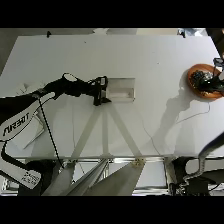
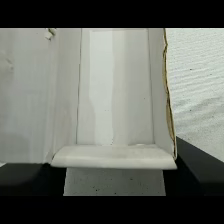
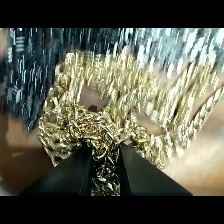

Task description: Fold the box and place the chain.

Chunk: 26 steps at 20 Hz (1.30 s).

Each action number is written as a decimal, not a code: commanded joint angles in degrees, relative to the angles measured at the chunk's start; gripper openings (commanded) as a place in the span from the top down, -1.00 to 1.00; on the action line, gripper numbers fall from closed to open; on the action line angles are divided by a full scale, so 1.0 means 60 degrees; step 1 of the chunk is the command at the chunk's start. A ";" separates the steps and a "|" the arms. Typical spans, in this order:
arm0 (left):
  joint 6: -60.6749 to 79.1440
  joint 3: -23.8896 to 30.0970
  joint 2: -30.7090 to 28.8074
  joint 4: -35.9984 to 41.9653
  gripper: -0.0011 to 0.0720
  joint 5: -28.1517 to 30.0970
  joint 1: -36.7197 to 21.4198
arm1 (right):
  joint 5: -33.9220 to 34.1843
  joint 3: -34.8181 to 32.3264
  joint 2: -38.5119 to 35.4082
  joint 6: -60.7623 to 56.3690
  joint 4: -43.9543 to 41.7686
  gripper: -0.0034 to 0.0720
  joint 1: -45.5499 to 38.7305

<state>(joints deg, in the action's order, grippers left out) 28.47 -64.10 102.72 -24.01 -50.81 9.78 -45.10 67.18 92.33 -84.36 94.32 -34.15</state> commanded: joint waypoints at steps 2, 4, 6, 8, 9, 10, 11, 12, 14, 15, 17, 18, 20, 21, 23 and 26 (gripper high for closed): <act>0.0000 0.0004 -0.0007 0.0000 0.08 0.0000 -0.0007 | -0.0066 0.0025 -0.1432 0.0120 -0.0120 0.88 0.0499; 0.0004 0.0004 -0.0007 0.0000 0.08 0.0000 -0.0007 | -0.0532 0.0025 -0.2211 0.0124 -0.0124 0.88 0.0922; 0.0004 0.0004 -0.0007 0.0000 0.08 0.0000 -0.0007 | -0.1115 0.0025 -0.2863 0.0149 -0.0138 0.88 0.1453; 0.0004 0.0004 -0.0007 -0.0004 0.08 0.0000 -0.0007 | -0.1796 0.0025 -0.3413 0.0160 -0.0408 0.88 0.2135; 0.0004 0.0004 -0.0007 -0.0004 0.08 0.0000 -0.0007 | -0.2109 0.0025 -0.3603 0.0339 -0.0608 0.88 0.2495; 0.0004 0.0004 -0.0007 -0.0004 0.08 0.0000 -0.0007 | -0.2430 0.0025 -0.3756 0.0616 -0.0852 0.88 0.2911; 0.0004 0.0004 -0.0007 -0.0004 0.08 0.0000 -0.0007 | -0.2721 0.0025 -0.3843 0.0816 -0.1082 0.88 0.3322; 0.0004 0.0004 -0.0007 -0.0004 0.08 0.0000 -0.0007 | -0.2980 0.0025 -0.3861 0.0911 -0.1264 0.88 0.3781; 0.0004 0.0004 -0.0007 0.0000 0.08 0.0000 -0.0007 | -0.3191 0.0025 -0.3861 0.0900 -0.1475 0.88 0.4703; 0.0004 0.0004 -0.0007 0.0000 0.08 0.0000 -0.0007 | -0.3177 0.0025 -0.3858 0.0900 -0.1592 0.88 0.5166; 0.0004 0.0004 -0.0007 -0.0004 0.08 0.0004 -0.0007 | -0.2969 0.0025 -0.3858 0.0900 -0.1690 0.88 0.6116; 0.0004 0.0004 -0.0007 0.0000 0.08 0.0004 -0.0007 | -0.2790 0.0025 -0.3858 0.0900 -0.1723 0.88 0.6579; 0.0004 0.0004 -0.0007 0.0000 0.08 0.0000 -0.0007 | -0.2506 0.0025 -0.3847 0.0896 -0.1785 0.88 0.7388; 0.0000 0.0004 -0.0007 -0.0004 0.08 0.0000 -0.0007 | -0.2426 0.0025 -0.3836 0.0892 -0.1800 0.88 0.7741; 0.0004 0.0004 -0.0007 0.0000 0.08 0.0004 -0.0007 | -0.2178 0.0025 -0.3810 0.0892 -0.1825 0.88 0.8393; 0.0000 0.0004 -0.0007 -0.0004 0.08 0.0000 -0.0007 | -0.1224 0.0025 -0.3807 0.0892 -0.2157 0.88 0.9147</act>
<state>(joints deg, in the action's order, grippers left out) 28.47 -64.10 102.72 -24.01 -50.81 9.78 -57.32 67.31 69.45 -79.02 83.18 15.94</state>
